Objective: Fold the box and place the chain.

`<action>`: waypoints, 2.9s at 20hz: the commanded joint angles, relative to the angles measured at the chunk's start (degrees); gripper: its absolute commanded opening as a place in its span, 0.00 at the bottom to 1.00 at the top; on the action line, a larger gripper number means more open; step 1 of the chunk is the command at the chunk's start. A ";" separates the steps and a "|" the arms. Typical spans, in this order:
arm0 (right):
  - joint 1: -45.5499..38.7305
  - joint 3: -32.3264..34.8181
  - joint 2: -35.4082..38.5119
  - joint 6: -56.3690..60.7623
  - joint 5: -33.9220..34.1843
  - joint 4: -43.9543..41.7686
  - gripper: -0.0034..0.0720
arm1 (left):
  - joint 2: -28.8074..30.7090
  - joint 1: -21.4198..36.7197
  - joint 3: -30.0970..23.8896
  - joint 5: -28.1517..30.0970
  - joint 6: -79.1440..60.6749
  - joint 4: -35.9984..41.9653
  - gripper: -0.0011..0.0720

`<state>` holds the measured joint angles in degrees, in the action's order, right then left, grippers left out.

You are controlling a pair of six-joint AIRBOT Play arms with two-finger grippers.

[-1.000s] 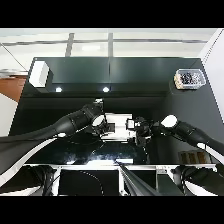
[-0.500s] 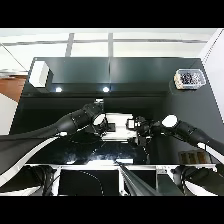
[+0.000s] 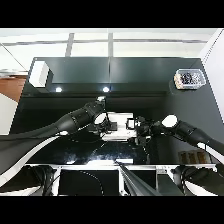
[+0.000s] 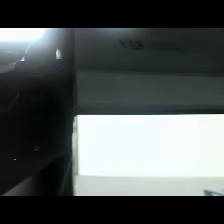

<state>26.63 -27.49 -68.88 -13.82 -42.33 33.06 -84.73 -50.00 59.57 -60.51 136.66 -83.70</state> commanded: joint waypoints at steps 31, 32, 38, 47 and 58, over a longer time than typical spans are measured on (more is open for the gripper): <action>-5.11 -0.04 7.26 6.36 -2.95 5.53 0.97 | 0.04 0.04 0.07 -1.53 0.09 -1.42 0.06; -6.45 -0.04 8.92 6.43 -4.57 7.89 0.97 | 0.04 0.04 0.07 -1.53 0.09 -1.51 0.06; -8.24 0.02 10.34 5.97 -8.41 13.46 0.96 | 0.04 0.04 0.07 -3.37 -0.15 -3.39 0.06; -0.02 0.02 7.54 3.32 -3.43 10.05 0.43 | 0.04 0.04 0.07 -3.37 -0.13 -4.13 0.06; 0.04 0.02 6.67 5.27 -3.50 3.87 0.29 | 0.04 0.04 0.07 -3.41 -0.13 -4.04 0.06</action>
<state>26.63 -27.46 -61.89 -8.99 -45.80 39.16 -84.71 -49.95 59.64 -64.07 136.53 -87.81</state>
